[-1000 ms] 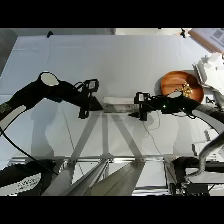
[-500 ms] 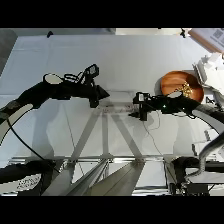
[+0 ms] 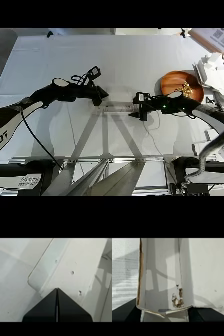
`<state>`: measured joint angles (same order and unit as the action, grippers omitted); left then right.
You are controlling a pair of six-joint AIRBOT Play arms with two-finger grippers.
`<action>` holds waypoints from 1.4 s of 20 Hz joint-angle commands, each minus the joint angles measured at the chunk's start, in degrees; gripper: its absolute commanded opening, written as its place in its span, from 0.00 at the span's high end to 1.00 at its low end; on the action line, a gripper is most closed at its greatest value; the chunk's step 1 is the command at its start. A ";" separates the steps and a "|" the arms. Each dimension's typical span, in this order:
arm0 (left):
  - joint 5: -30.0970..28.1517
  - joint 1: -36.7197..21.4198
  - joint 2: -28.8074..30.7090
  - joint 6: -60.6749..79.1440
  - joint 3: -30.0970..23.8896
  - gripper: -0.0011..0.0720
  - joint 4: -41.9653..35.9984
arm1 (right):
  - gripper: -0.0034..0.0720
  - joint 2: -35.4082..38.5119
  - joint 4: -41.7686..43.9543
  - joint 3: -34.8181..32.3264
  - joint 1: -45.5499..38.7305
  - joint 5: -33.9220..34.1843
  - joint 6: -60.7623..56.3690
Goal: Fold the box and place the chain.
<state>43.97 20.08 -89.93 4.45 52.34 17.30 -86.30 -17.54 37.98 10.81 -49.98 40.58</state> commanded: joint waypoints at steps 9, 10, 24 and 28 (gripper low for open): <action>13.46 -4.79 6.38 0.04 0.00 0.97 5.05 | 0.23 -0.02 -0.02 0.00 0.02 -0.02 0.00; 13.55 -5.20 7.80 0.04 0.00 0.97 6.19 | 0.23 -0.02 0.00 0.00 0.02 -0.02 0.00; 6.01 -2.84 8.96 0.68 -0.02 0.25 25.29 | 0.23 -0.02 0.00 0.00 0.02 -0.02 0.00; 6.73 -2.82 4.20 4.61 -0.02 0.25 24.65 | 0.23 -0.02 0.00 0.00 0.02 -0.02 0.00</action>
<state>51.64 17.12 -83.07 6.17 52.31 42.26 -86.30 -17.56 37.98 10.81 -49.98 40.60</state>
